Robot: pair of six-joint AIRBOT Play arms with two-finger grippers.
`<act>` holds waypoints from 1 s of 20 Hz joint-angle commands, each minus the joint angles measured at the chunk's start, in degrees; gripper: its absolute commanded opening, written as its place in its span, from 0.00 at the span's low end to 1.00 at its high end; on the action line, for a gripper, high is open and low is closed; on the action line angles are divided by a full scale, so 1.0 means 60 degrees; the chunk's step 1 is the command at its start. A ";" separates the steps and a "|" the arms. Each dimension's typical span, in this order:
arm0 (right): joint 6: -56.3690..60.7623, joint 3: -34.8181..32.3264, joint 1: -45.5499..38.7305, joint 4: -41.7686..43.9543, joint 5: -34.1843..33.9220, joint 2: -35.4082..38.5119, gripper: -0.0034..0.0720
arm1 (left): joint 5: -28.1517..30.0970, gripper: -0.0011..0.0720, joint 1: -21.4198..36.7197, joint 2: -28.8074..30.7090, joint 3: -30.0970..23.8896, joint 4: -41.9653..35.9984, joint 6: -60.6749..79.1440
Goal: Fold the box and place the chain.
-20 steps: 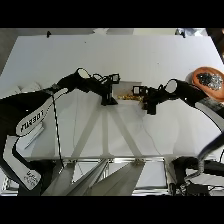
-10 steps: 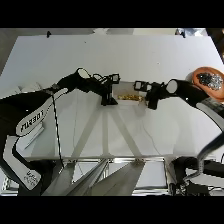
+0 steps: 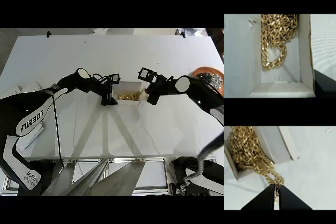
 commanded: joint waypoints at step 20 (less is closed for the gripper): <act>0.0317 0.0834 0.2007 0.1796 -0.1075 -0.0444 0.42 | 0.0000 0.59 0.0000 -0.0004 0.0011 0.0004 0.0004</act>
